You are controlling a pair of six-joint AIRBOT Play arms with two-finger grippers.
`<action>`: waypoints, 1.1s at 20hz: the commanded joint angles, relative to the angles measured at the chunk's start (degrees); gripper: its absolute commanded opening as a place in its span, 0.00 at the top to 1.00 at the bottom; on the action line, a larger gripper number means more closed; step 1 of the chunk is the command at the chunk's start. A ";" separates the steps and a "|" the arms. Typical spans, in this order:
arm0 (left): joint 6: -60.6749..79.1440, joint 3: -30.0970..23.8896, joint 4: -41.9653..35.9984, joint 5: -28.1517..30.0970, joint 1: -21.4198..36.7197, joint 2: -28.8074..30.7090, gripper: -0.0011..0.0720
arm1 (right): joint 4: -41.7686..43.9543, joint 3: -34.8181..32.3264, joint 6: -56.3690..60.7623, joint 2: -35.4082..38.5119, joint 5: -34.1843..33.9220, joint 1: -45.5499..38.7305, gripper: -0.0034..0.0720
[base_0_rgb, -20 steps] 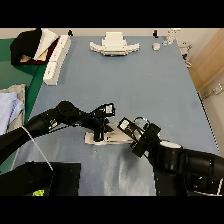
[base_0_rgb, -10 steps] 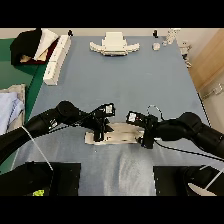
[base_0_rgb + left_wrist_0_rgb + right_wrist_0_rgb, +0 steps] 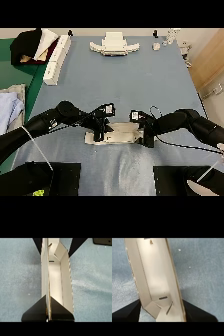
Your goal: Fold the box.
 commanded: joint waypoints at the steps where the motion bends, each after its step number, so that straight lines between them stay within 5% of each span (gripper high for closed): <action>1: 0.00 0.00 0.02 0.02 -0.02 -0.02 0.96 | 0.17 -0.04 -2.14 -0.61 -0.11 -0.42 0.00; 5: 0.00 0.00 0.02 0.02 -0.02 -0.02 0.96 | 7.45 -0.33 -15.50 -3.02 -2.12 -4.00 0.00; 12: 0.00 0.00 0.02 0.02 -0.02 -0.02 0.96 | 8.66 -0.33 -16.09 -5.27 -4.61 -4.68 0.00; 22: 0.00 0.00 0.02 0.00 -0.02 -0.02 0.96 | 7.43 -4.17 -16.09 -4.83 2.45 -2.84 0.00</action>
